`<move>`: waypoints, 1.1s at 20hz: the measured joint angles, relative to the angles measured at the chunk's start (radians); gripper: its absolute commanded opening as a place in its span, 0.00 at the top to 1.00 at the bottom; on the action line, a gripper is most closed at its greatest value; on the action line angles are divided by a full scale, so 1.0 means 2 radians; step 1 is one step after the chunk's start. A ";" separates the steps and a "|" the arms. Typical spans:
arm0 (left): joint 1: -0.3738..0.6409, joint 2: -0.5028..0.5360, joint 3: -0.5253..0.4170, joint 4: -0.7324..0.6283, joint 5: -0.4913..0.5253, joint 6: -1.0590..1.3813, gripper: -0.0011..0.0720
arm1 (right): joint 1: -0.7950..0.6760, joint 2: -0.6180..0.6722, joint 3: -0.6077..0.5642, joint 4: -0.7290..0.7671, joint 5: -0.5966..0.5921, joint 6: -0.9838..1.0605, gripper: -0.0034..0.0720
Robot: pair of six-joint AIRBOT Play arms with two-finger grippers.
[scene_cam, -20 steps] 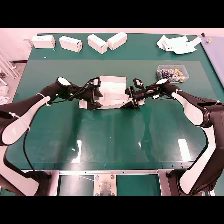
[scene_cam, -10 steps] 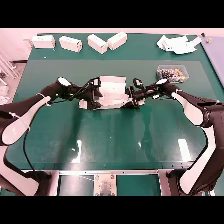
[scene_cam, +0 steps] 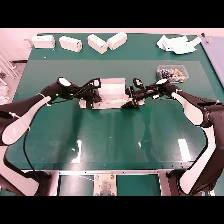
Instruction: Fold the box and place the chain.
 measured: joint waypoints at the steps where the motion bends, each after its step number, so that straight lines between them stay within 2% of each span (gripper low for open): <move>1: 0.003 0.000 0.000 0.009 0.001 -0.001 0.82 | 0.000 0.000 0.000 0.000 0.000 0.000 0.19; 3: 0.013 0.000 0.000 0.021 0.004 -0.008 0.82 | 0.000 0.000 0.000 -0.001 0.002 0.000 0.19; 4: 0.020 0.001 0.000 0.023 0.005 -0.010 0.95 | 0.000 0.000 0.000 -0.001 0.002 0.000 0.19; 12: 0.084 0.028 0.000 -0.009 -0.039 -0.061 0.96 | 0.000 0.000 0.000 -0.001 0.001 0.000 0.19; 17: 0.127 0.051 0.000 -0.016 -0.055 -0.258 0.96 | 0.000 0.000 0.000 0.000 0.001 0.000 0.19; 22: 0.160 0.058 0.000 0.060 -0.090 -0.468 0.96 | 0.000 0.000 0.000 0.000 0.001 0.000 0.19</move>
